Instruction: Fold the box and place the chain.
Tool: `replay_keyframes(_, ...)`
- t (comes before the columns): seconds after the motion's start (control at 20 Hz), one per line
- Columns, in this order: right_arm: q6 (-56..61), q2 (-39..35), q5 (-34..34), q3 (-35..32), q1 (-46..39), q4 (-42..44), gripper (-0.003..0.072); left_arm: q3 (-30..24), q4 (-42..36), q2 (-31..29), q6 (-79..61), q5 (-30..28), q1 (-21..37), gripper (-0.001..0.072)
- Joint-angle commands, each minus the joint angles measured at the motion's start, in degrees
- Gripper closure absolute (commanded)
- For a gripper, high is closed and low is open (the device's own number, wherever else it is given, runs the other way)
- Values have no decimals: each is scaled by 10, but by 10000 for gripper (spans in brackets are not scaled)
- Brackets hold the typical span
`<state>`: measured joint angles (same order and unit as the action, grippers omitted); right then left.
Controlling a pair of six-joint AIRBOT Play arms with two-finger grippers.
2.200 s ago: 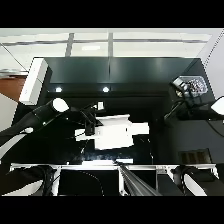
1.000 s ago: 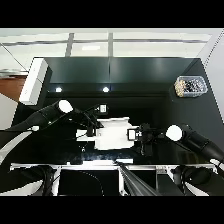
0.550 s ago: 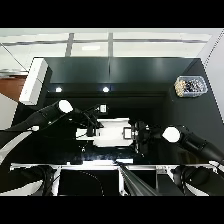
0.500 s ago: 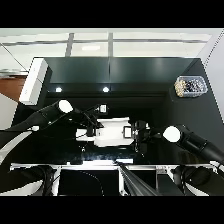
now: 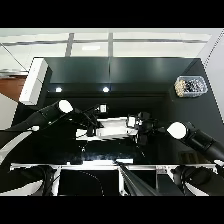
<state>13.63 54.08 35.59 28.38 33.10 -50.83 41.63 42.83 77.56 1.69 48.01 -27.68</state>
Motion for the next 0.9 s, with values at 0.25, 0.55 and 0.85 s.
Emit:
replay_keyframes(0.25, -60, 45, -13, 4, -8, 88, -19, 0, 2, 0, -1, -7, 0, 680)
replay_keyframes(0.55, -170, 54, 35, 9, -38, 196, -20, 0, 2, 0, -3, -14, -3, 681)
replay_keyframes(0.85, -219, 105, 92, 2, -38, 185, -19, 1, 6, 0, -2, -13, -9, 680)
